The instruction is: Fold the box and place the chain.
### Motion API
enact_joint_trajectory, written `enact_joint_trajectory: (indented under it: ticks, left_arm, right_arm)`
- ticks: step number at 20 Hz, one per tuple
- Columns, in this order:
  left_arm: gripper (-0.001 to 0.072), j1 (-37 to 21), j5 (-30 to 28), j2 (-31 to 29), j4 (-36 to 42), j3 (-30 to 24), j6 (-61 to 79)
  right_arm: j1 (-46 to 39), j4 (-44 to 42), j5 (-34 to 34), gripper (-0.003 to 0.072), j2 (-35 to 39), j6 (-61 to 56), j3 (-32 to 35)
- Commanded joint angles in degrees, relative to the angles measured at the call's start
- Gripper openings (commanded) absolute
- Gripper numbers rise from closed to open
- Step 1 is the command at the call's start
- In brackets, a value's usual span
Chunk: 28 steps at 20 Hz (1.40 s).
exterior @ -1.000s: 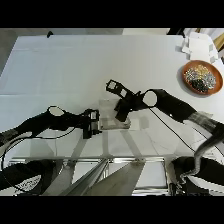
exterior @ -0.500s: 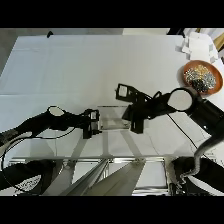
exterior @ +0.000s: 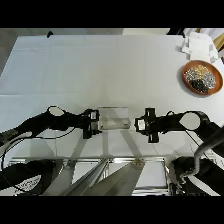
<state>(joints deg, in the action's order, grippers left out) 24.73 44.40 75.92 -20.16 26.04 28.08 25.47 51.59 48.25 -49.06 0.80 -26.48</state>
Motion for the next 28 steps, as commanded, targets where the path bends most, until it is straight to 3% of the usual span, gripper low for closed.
enact_joint_trajectory:
  ticks: [1, 4, 7, 9, 16, 24, 26, 28]
  left_arm:
    - [0.0255, 0.0, 0.0, 0.0, 0.0, 0.0, 0.0]
    - [0.0255, 0.0, 0.0, 0.0, 0.0, 0.0, 0.0]
    - [0.0255, 0.0, 0.0, 0.0, 0.0, 0.0, 0.0]
    - [0.0255, 0.0, 0.0, 0.0, 0.0, 0.0, 0.0]
    - [0.0255, 0.0, 0.0, 0.0, 0.0, 0.0, 0.0]
    - [0.0255, 0.0, 0.0, 0.0, 0.0, 0.0, 0.0]
    - [0.0255, 0.0, 0.0, 0.0, 0.0, 0.0, 0.0]
    - [0.0255, 0.0, 0.0, 0.0, 0.0, 0.0, 0.0]
  right_arm:
    - [-0.6, -8.0, -11.6, 0.0266, -2.9, 13.6, 4.0]
    - [-0.6, -15.9, -12.6, 0.0260, -7.6, 22.3, 4.0]
    - [-0.6, -18.9, -13.4, 0.0234, -10.8, 23.8, 4.0]
    - [-0.6, -19.1, -13.4, 0.0177, -11.6, 23.8, 4.0]
    - [-0.4, -27.8, -12.9, 0.0172, -12.0, 28.3, 4.0]
    - [2.6, -27.9, -13.1, 0.0157, -14.0, 28.2, 4.0]
    - [2.6, -27.9, -13.0, 0.0182, -14.0, 27.5, 4.0]
    - [2.5, -27.5, -13.0, 0.0341, -14.0, 27.5, 4.0]
